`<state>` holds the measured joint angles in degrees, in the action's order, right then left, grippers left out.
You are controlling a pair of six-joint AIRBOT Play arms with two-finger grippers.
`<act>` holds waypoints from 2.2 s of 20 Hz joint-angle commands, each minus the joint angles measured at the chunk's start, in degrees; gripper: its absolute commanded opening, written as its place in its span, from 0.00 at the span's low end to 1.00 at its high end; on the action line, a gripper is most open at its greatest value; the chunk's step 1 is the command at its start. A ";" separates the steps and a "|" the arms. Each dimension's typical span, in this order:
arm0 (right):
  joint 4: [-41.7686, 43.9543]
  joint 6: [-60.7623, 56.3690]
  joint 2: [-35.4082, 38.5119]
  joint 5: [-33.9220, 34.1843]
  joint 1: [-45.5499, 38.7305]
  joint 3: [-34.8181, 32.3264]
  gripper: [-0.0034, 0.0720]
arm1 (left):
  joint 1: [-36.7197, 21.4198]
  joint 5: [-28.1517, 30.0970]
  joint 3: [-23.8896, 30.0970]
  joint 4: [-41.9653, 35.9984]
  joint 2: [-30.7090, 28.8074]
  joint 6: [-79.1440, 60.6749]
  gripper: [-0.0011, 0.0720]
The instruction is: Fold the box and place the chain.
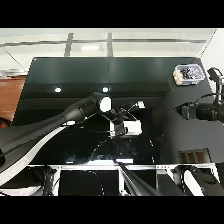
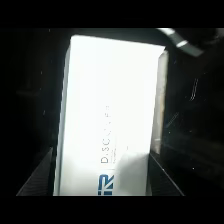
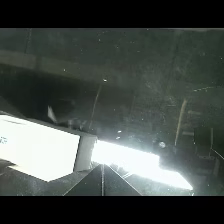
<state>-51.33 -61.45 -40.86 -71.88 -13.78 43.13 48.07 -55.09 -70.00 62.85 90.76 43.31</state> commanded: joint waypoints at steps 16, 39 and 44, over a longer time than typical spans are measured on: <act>0.04 -0.02 0.04 0.04 -0.02 0.04 0.06 | 1.97 -8.46 -5.88 4.00 0.44 3.65 1.00; 0.04 -0.02 0.04 0.11 -0.02 0.04 0.06 | 5.95 -5.25 -5.86 4.26 0.66 10.56 1.00; 0.04 -0.02 0.04 0.09 -0.02 0.04 0.06 | 6.93 -3.91 -5.86 4.26 1.95 11.19 1.00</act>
<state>-51.31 -61.45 -40.86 -71.77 -13.78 43.13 54.50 -59.68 -75.85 67.09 92.01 53.98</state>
